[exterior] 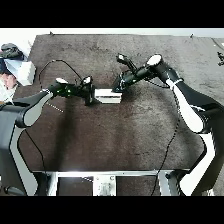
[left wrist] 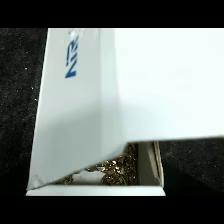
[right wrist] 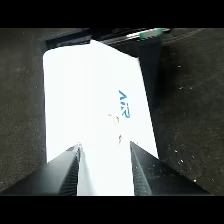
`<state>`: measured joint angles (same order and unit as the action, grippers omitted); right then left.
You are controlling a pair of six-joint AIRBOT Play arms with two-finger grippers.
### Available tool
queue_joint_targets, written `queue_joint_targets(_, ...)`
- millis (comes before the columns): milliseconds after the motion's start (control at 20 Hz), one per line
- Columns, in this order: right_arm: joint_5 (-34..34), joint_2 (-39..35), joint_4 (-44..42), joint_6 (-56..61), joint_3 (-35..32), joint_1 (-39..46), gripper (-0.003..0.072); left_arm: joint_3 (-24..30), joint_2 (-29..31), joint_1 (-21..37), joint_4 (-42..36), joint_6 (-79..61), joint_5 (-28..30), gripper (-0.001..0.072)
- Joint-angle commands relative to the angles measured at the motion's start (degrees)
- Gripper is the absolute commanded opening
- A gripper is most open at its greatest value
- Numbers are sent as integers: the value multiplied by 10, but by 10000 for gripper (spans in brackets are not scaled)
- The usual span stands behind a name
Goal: Fold the box and place the chain.
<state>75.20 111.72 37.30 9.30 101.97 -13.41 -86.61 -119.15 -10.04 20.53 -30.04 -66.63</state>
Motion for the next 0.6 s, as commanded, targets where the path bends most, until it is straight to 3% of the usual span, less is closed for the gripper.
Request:
queue_joint_targets(0, -22, 0, 22, -10, 0, -14, 349, 0, 0, 0, 0, 0, 0, 416)
queue_joint_targets(350, 21, -5, 24, 11, -1, -15, 346, 0, 0, 0, 0, 0, 0, 416)
queue_joint_targets(400, 18, -8, 24, 12, -4, -13, 344, 0, 0, 0, 0, 0, 0, 416)
queue_joint_targets(450, 14, -13, 24, 12, -10, -11, 295, 0, 0, 0, 0, 0, 0, 416)
queue_joint_targets(550, -11, -32, 24, 12, -37, -9, 295, 0, 0, 0, 0, 0, 0, 416)
